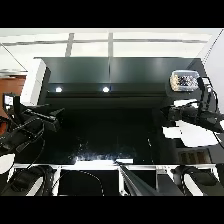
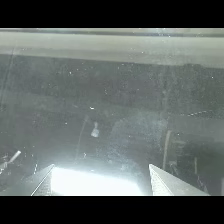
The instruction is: Fold the box and place the chain.
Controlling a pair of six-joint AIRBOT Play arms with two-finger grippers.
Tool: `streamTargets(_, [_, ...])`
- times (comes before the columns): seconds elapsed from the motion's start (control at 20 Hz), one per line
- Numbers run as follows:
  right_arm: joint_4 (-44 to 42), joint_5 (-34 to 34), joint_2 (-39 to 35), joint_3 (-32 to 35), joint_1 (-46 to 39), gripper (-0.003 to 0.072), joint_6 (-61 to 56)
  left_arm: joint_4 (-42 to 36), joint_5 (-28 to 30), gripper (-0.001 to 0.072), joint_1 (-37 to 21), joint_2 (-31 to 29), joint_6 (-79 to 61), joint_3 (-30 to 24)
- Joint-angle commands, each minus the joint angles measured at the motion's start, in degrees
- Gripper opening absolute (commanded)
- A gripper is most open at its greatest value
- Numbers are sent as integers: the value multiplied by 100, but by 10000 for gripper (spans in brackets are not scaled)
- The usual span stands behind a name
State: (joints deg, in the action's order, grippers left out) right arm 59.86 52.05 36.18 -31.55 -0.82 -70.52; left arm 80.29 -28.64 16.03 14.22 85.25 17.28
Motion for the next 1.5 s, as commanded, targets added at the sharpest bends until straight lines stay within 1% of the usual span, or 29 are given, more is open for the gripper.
streamTargets(0.0, [0,2,-2,2,-2,713,0,0,2,702,-2,-4,0,-4])
streamTargets(0.4, [-2,2,-2,2,-2,713,-2,0,2,702,-2,-4,0,-4])
streamTargets(0.5, [-129,-22,-2,2,-2,713,2,0,2,702,-2,-4,0,-4])
streamTargets(0.55, [-162,-203,-2,2,-2,713,2,0,2,702,-2,-4,0,-4])
streamTargets(0.65, [-195,-861,-2,2,-2,713,-2,0,2,702,-2,-4,0,-4])
streamTargets(0.7, [-271,-1075,-2,2,-2,713,-2,0,7,702,-2,-4,0,-4])
streamTargets(0.8, [-269,-1346,-2,2,-2,713,0,-26,188,702,0,-4,4,-4])
streamTargets(0.85, [-267,-1379,-2,2,-2,713,0,-26,251,702,-2,-4,4,-4])
streamTargets(0.9, [-267,-1362,-2,2,-2,713,-4,-24,372,702,-2,-4,4,-4])
streamTargets(1.0, [-236,-1237,-2,2,-2,712,0,-24,1054,702,-2,26,4,-4])
streamTargets(1.1, [-225,-1259,7,2,-2,712,0,-116,1810,702,2,81,7,-4])
streamTargets(1.2, [-223,-1296,9,2,-2,712,2,-195,2350,702,13,238,26,-4])
streamTargets(1.3, [-223,-1473,39,2,-4,713,0,-319,2671,702,85,496,57,-4])
streamTargets(1.45, [-199,-1626,293,-87,-140,713,-120,-341,2686,706,291,1078,57,13])
